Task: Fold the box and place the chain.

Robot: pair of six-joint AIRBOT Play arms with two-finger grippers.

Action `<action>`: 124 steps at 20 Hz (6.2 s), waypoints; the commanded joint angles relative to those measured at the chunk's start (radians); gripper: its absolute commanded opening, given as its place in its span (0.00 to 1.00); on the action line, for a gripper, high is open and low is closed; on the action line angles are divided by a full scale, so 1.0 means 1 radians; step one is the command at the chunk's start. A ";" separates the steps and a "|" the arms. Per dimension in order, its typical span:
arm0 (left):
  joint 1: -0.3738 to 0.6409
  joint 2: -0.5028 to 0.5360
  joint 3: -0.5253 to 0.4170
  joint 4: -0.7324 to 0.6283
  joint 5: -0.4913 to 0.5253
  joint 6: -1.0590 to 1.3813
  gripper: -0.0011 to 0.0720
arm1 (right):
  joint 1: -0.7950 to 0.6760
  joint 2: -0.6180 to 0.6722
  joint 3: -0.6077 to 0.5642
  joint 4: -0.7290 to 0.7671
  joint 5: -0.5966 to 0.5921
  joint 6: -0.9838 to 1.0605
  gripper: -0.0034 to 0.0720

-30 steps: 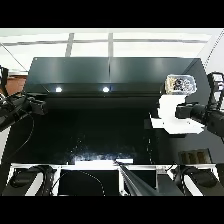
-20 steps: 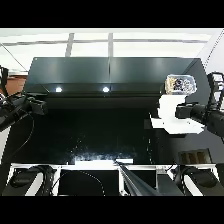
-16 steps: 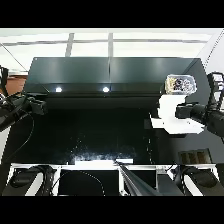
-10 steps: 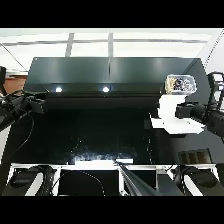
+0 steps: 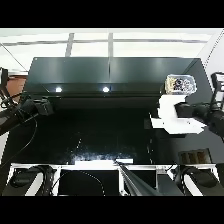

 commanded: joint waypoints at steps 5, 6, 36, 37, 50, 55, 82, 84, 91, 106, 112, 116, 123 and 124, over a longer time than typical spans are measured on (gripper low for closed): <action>0.000 -0.001 -0.005 -0.028 -0.036 -0.008 0.98 | -0.615 -0.180 0.034 -0.257 -0.003 0.174 0.98; 0.000 -0.001 -0.005 -0.028 -0.035 -0.008 0.98 | -0.699 -0.240 0.062 -0.089 0.019 0.043 0.98; -0.001 -0.001 -0.005 -0.029 -0.039 -0.009 0.98 | -0.621 -0.756 0.417 0.576 -0.568 -0.546 0.08; 0.000 -0.001 -0.005 -0.034 -0.047 -0.009 0.98 | -0.571 -0.718 0.381 0.610 -0.546 -0.546 0.08; -0.059 -0.139 -0.092 -0.089 -0.086 -0.104 0.98 | 0.322 -0.113 -0.190 0.703 0.198 -0.156 0.08; -0.148 -0.342 -0.104 -0.150 -0.031 -0.030 0.98 | 0.432 -0.114 -0.209 0.664 0.216 -0.084 0.08; -0.193 -0.978 0.091 -0.517 -0.579 0.835 0.66 | 0.431 -0.114 -0.209 0.648 0.185 -0.051 0.08; -0.193 -0.988 0.091 -0.517 -0.575 0.836 0.65 | 0.431 -0.114 -0.209 0.641 0.177 -0.051 0.08; -0.190 -0.992 0.091 -0.525 -0.525 0.834 0.63 | 0.431 -0.114 -0.209 0.641 0.172 -0.051 0.08; -0.193 -0.970 0.107 -0.518 -0.605 0.946 0.05 | 0.415 -0.113 -0.196 0.586 -0.003 -0.053 0.97; -0.292 -0.746 0.112 -0.454 -0.515 1.049 0.05 | 0.302 -0.112 -0.003 0.218 -0.307 -0.151 0.96; -0.431 -0.562 -0.005 -0.390 -0.133 1.109 0.05 | 0.303 -0.113 0.013 0.060 -0.289 -0.237 0.96; -0.441 -0.598 -0.088 -0.438 -0.064 1.258 0.05 | 0.303 -0.113 0.013 -0.063 -0.035 -0.220 0.96; -0.441 -0.615 -0.088 -0.438 -0.053 1.260 0.05 | 0.303 -0.113 0.013 -0.043 0.000 -0.226 0.97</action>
